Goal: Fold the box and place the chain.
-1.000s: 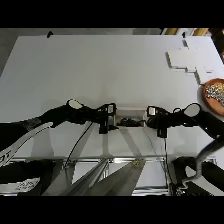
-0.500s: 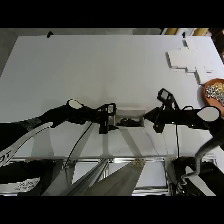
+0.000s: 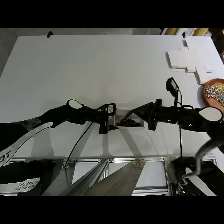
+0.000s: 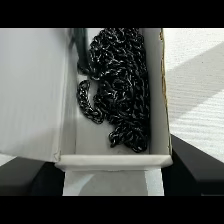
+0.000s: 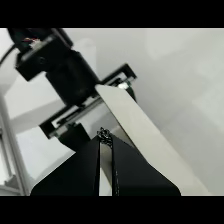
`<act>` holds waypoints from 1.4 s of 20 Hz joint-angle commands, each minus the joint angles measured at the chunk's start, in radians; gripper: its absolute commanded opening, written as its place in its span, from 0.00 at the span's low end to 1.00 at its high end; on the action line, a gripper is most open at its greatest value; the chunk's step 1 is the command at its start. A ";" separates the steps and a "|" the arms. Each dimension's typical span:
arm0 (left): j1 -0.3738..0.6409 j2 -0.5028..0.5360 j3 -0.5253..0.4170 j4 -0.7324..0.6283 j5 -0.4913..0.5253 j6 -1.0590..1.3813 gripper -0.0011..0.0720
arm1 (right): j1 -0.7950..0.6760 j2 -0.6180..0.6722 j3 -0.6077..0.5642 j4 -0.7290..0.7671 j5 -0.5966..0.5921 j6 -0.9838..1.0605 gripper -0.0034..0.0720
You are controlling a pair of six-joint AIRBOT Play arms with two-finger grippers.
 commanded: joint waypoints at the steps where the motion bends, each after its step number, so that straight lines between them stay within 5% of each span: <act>1: 0.000 0.000 0.001 0.000 0.000 0.000 0.16 | 0.100 0.000 0.001 0.025 -0.129 -0.018 0.07; 5: 0.000 0.000 0.001 0.000 0.000 0.000 0.16 | 0.164 -0.038 0.001 -0.050 -0.189 -0.014 0.08; 10: 0.001 0.000 0.001 0.000 0.000 0.000 0.16 | 0.204 -0.105 0.034 -0.127 -0.167 0.022 0.25; 13: 0.000 0.000 0.001 0.000 0.000 0.000 0.16 | 0.204 -0.106 0.169 -0.390 -0.086 0.188 0.29; 16: 0.000 0.000 0.001 0.000 0.000 0.000 0.16 | 0.204 -0.113 0.326 -0.639 -0.060 0.344 0.45; 18: 0.000 0.000 0.001 0.000 0.000 0.000 0.16 | 0.204 -0.140 0.415 -0.750 -0.060 0.393 0.43; 20: 0.000 0.000 0.001 0.000 0.000 0.000 0.16 | 0.203 -0.196 0.472 -0.818 -0.060 0.409 0.18; 22: 0.000 0.000 0.001 0.000 0.000 0.000 0.16 | 0.204 -0.266 0.477 -0.838 -0.040 0.409 0.11; 28: 0.000 0.000 0.001 0.000 0.000 0.000 0.16 | 0.214 -0.344 0.470 -0.849 0.126 0.362 0.14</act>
